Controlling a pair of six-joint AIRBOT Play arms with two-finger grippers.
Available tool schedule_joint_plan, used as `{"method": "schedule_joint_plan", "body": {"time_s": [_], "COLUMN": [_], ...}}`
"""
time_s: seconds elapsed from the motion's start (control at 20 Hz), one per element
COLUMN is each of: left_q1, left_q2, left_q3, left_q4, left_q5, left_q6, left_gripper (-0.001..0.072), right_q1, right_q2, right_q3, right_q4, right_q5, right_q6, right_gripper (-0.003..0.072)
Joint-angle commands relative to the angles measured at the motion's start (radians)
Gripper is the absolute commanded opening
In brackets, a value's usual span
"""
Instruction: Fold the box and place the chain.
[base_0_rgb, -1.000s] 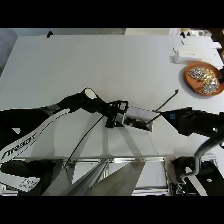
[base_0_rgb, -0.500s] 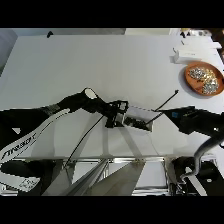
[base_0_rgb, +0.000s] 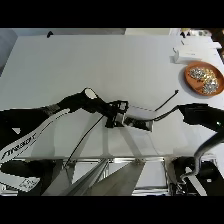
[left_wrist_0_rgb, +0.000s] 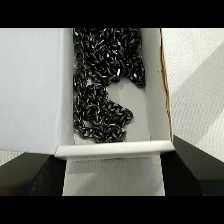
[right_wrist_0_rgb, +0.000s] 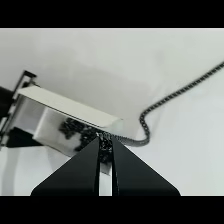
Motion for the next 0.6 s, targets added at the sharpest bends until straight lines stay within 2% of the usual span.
{"method": "schedule_joint_plan", "body": {"time_s": [0.0, 0.1, 0.25, 0.55], "left_q1": [0.001, 0.001, 0.001, 0.001], "left_q2": [0.000, 0.001, 0.000, 0.001], "left_q3": [0.000, 0.000, 0.000, 0.000], "left_q4": [0.000, 0.000, 0.000, 0.000], "left_q5": [0.000, 0.000, 0.000, 0.000], "left_q6": [0.000, 0.000, 0.000, 0.000], "left_gripper": [0.0209, 0.0209, 0.0209, 0.0209], "right_q1": [0.000, 0.000, 0.000, 0.002], "right_q2": [0.000, 0.000, -0.018, -0.200], "right_q3": [0.000, 0.000, 0.000, -0.019], "right_q4": [-0.010, 0.127, 0.338, 0.438], "right_q5": [0.100, 0.097, 0.006, -0.036], "right_q6": [0.023, -0.016, -0.088, -0.240], "right_gripper": [0.0020, 0.0020, 0.0020, 0.0020]}}
